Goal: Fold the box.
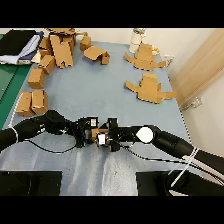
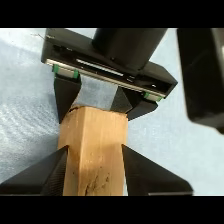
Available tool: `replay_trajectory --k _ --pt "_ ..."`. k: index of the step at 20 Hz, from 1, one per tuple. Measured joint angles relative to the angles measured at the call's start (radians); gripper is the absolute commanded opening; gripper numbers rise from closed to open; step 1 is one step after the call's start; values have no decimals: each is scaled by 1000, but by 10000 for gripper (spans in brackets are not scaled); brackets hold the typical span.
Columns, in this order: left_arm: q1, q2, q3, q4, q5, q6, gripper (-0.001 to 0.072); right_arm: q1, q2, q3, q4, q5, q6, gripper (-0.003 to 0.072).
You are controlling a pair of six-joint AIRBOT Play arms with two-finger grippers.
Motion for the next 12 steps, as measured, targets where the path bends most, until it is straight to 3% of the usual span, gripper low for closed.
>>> replay_trajectory --k 1,2,6,8,12 --pt "0 0 0 0 1 -1 591 0 -1 0 -6 -6 0 387" --pt "0 0 0 0 4 -3 591 0 -2 0 -12 -8 0 346" --pt "0 0 0 -1 2 -3 591 2 5 0 -23 -21 1 346" --pt "0 0 0 -1 -2 -2 591 4 14 0 -24 -23 2 267" --pt "0 0 1 5 -21 4 591 5 24 2 -26 -46 3 268"
